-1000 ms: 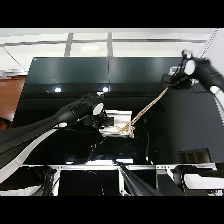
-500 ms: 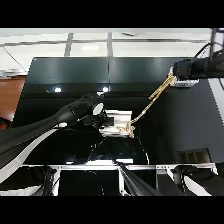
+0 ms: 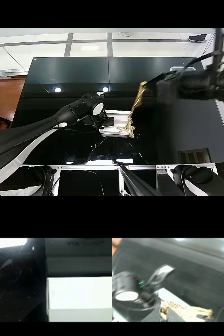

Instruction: Fold the box and place the chain.

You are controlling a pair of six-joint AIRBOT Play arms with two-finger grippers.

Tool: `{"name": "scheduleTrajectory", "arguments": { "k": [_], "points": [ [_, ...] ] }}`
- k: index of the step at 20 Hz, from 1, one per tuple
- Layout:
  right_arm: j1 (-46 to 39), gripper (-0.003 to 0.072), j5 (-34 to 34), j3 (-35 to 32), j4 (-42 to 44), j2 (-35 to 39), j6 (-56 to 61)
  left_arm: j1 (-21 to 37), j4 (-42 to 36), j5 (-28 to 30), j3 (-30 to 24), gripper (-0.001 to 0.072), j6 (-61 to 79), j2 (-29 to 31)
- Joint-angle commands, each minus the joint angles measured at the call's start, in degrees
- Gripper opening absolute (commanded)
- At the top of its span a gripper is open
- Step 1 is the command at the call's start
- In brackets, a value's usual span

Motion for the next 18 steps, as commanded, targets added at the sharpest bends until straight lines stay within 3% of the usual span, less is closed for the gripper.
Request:
{"name": "scheduleTrajectory", "arguments": {
  "k": [1,10,14,15,16,17,18],
  "points": [
    [4.5,0.0014,-0.8,-3.4,4.0,-1.2,-1.1,0.0,0.0,0.0,0.0,0.003,0.0,0.0],
    [5.7,0.0015,-11.5,-23.2,7.7,-2.8,-0.1,0.0,0.0,0.0,0.0,0.003,0.0,0.0],
    [5.7,0.0017,-16.3,-27.2,10.8,-3.4,0.0,0.0,0.0,0.0,0.0,0.003,0.0,0.0],
    [5.7,0.0075,-16.6,-27.2,11.6,-3.8,0.0,0.0,0.0,0.0,0.0,0.0031,0.0,0.0],
    [5.6,0.0266,-16.4,-27.2,11.8,-3.8,0.0,0.0,0.0,0.0,0.0,0.003,0.0,0.0],
    [4.8,0.0311,-15.7,-27.2,11.7,-3.8,-0.5,0.0,0.0,0.0,0.0,0.003,0.0,0.0],
    [3.3,0.0307,-14.4,-27.2,11.6,-3.8,-1.4,0.0,0.0,-0.1,0.0,0.003,0.0,0.0]
  ]
}}
